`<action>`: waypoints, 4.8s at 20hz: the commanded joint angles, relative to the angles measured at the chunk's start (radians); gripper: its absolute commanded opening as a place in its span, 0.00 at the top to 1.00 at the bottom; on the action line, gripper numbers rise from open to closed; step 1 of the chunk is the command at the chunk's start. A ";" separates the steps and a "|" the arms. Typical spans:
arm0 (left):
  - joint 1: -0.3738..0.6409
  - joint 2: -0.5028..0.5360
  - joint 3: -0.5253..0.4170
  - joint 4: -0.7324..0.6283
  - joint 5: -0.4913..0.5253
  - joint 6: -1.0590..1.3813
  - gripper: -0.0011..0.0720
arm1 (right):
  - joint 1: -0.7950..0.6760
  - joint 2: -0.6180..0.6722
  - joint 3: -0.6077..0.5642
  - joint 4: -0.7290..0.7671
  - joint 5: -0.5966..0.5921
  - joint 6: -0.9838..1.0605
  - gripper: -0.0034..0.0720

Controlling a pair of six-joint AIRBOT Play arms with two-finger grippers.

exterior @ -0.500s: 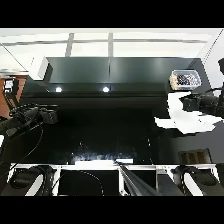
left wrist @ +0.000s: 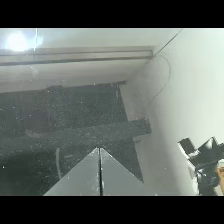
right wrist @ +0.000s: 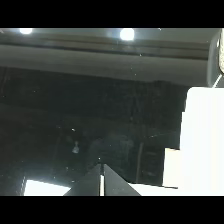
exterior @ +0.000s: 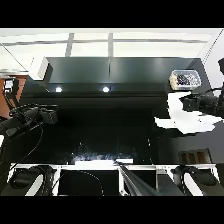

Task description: Fold the box and place the chain.

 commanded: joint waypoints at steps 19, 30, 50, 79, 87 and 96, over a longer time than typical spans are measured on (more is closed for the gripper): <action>-0.021 -0.129 0.000 -0.097 0.141 0.010 0.01 | -0.191 -0.089 0.021 -0.472 -0.343 0.473 0.03; -0.050 -0.481 0.332 0.280 -0.165 -0.335 0.04 | -0.999 -0.617 0.308 -0.042 -0.114 0.060 0.03; -0.049 -0.523 0.351 0.244 -0.158 -0.333 0.04 | -0.886 -1.230 0.621 0.243 0.595 -0.338 0.68; -0.185 -0.610 0.334 -0.016 -0.161 -0.233 0.03 | 0.156 -0.147 -0.462 0.732 -0.267 -0.465 0.90; 0.007 -0.655 0.026 -0.714 -0.216 0.421 0.03 | 0.345 -0.147 -0.498 0.784 -0.367 -0.465 0.90; -0.010 -0.965 0.060 -0.846 -0.315 0.705 0.03 | 0.345 -0.147 -0.498 0.783 -0.356 -0.464 0.90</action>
